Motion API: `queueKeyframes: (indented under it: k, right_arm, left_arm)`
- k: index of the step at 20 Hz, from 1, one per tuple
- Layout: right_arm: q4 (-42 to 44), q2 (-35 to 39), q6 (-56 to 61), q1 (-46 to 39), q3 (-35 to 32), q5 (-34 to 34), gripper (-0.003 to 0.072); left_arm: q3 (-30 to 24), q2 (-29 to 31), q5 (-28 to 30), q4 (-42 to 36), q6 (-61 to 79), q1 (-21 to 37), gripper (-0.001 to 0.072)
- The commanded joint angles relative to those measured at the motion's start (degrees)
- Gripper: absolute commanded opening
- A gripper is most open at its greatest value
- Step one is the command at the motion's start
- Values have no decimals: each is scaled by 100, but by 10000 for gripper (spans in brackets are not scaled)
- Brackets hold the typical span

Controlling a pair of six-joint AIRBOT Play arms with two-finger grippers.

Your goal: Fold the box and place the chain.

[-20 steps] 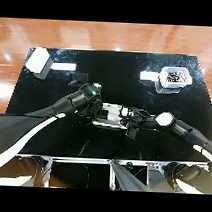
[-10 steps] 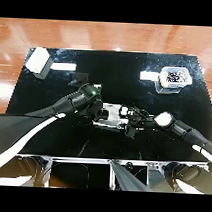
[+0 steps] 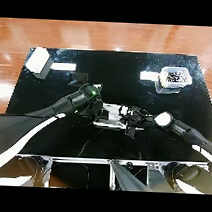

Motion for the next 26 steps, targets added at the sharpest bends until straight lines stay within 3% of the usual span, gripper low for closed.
queueKeyframes:
  k: [1, 8, 14, 17, 21, 26]
  right_arm:
    - [-17, 4, 31, -22, 7, -28, 60]
    - [-754, 739, 2221, -1252, 7, 938, 60]
    - [-531, 859, 4234, -2669, 7, 2590, 59]
    - [-702, 863, 5768, -3543, 4, 3027, 59]
    - [-1572, 859, 7302, -4260, -81, 2850, 58]
    - [-1814, 588, 7521, -4253, -326, 2570, 57]
  left_arm:
    - [2, -2, 11, 9, 9, 2, 19]
    - [0, -7, -175, -28, -164, 0, 19]
    - [0, -7, -264, -52, -269, 0, 19]
    - [0, -7, -262, -46, -269, 0, 19]
    - [0, -7, -170, -48, -267, 2, 19]
    - [0, -76, -122, -26, -223, 0, 19]
